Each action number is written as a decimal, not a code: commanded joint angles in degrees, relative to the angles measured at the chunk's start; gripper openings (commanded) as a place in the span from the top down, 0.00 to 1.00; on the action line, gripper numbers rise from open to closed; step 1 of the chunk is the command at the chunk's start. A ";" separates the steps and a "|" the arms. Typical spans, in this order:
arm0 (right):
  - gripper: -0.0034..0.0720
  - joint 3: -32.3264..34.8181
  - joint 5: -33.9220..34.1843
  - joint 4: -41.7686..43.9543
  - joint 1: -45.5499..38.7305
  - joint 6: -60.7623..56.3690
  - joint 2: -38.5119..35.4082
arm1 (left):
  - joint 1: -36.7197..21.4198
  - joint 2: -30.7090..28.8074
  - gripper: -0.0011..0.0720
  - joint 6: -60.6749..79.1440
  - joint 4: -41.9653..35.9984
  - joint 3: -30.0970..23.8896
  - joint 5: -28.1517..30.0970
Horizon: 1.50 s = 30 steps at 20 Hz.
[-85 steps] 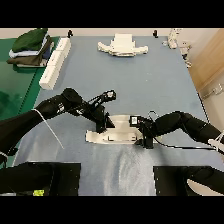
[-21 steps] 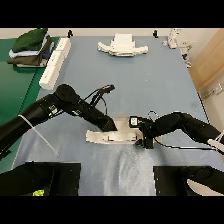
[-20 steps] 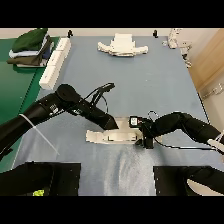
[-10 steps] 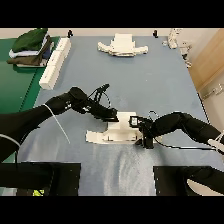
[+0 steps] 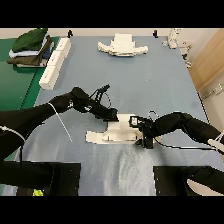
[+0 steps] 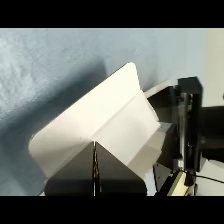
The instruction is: Fold the box.
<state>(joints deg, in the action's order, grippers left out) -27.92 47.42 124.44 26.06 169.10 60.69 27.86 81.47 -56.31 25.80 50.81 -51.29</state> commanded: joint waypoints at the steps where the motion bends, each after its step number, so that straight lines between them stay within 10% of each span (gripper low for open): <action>1: 0.28 -0.04 0.00 0.00 0.02 -0.02 -0.04 | 0.00 -4.50 0.97 4.94 0.07 1.20 -3.17; 15: 0.28 -0.04 0.00 0.00 0.02 0.00 -0.04 | 5.42 -38.34 0.92 16.55 32.72 -12.04 -6.43; 16: 0.28 -0.04 0.00 0.00 0.02 0.00 -0.04 | 4.04 -38.97 0.30 21.05 32.06 -13.55 -6.27; 17: 0.28 -0.04 0.00 -0.02 0.02 0.00 -0.04 | 2.45 -39.01 0.04 23.02 30.38 -15.06 -5.60; 30: 0.28 -0.04 0.00 -0.17 0.02 0.00 -0.04 | 2.29 -29.07 0.04 46.95 22.21 -22.25 4.39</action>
<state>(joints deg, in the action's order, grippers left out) -27.92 47.42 124.29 26.06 169.10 60.69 28.58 50.33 -14.00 49.76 28.99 -52.21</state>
